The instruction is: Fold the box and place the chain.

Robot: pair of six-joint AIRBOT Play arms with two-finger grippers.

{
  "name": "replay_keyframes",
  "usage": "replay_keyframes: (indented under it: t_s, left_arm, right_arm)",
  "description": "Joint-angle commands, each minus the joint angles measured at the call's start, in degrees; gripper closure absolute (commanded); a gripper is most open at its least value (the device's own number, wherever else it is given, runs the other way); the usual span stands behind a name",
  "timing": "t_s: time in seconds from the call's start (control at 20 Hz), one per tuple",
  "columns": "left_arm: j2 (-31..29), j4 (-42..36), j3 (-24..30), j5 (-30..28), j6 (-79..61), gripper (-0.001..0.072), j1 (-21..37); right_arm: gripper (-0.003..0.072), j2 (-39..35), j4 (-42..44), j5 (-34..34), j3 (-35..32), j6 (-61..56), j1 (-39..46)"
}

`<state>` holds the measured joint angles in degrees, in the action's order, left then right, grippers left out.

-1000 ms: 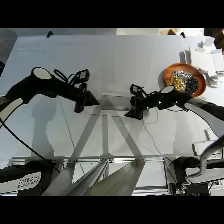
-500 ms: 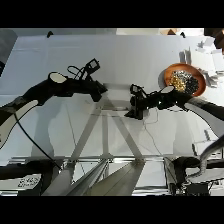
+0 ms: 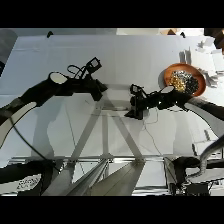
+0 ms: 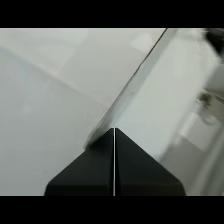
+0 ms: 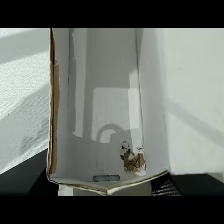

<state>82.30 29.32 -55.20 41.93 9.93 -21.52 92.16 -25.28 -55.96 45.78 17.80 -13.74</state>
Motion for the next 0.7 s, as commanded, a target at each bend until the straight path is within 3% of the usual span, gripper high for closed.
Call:
replay_keyframes:
  t_s: [0.0, 0.05, 0.15, 0.2, 0.45, 0.65]
  left_arm:
    - [-6.58, 13.44, -0.04, 8.85, 0.98, 0.0681, 0.96]
    - [-7.91, 19.52, -0.04, 11.26, 0.74, 0.0581, 1.31]
    - [-8.41, 27.04, -0.02, 13.16, 0.66, 0.0242, 2.01]
    - [-7.69, 27.17, 0.11, 13.18, 0.63, 0.0152, 2.62]
    - [-0.87, 24.96, 0.22, 13.18, -7.15, 0.0135, 4.7]
    - [4.31, 15.41, 0.22, 13.49, -17.18, 0.0155, 5.81]
  right_arm:
    - [0.0227, -0.02, 0.02, -0.02, -0.02, 0.0, -0.07]
    - [0.0227, -0.02, 0.02, 0.0, -0.02, 0.0, -0.07]
    - [0.0227, -0.02, 0.02, 0.0, -0.02, 0.02, -0.07]
    - [0.0227, -0.02, 0.02, 0.0, -0.02, 0.0, -0.07]
    - [0.0227, -0.02, 0.02, -0.02, -0.02, 0.0, -0.07]
    - [0.0227, -0.02, 0.02, 0.0, -0.02, 0.0, -0.07]
